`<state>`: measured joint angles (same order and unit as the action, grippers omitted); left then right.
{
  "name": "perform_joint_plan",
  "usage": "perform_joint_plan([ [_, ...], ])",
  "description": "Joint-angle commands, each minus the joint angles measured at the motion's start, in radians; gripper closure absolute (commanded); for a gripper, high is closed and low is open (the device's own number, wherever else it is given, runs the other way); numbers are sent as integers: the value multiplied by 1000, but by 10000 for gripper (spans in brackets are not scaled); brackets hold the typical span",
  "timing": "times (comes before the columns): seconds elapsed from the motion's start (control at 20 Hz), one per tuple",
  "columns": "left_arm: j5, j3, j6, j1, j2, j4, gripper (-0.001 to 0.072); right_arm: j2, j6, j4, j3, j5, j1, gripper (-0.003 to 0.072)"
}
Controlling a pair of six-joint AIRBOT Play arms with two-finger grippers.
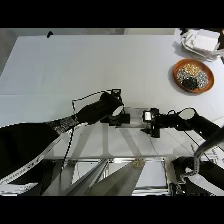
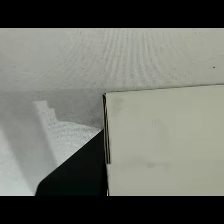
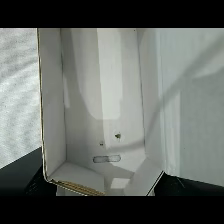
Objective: Fold the box and place the chain.
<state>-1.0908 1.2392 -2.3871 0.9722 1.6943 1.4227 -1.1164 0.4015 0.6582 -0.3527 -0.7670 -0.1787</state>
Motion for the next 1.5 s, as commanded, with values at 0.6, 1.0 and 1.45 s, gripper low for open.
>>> perform_joint_plan([
  [0.6, -28, -1, 103, -11, -90, -16, 264, 1, 0, 0, 0, 0, -1, 321],
  [1.0, -177, -31, 360, -78, -287, 53, 266, 1, 0, 0, 0, 0, -1, 321],
  [1.45, 146, -415, 1882, -266, -597, -413, 17, 1, 0, 0, 0, 0, -1, 321],
])
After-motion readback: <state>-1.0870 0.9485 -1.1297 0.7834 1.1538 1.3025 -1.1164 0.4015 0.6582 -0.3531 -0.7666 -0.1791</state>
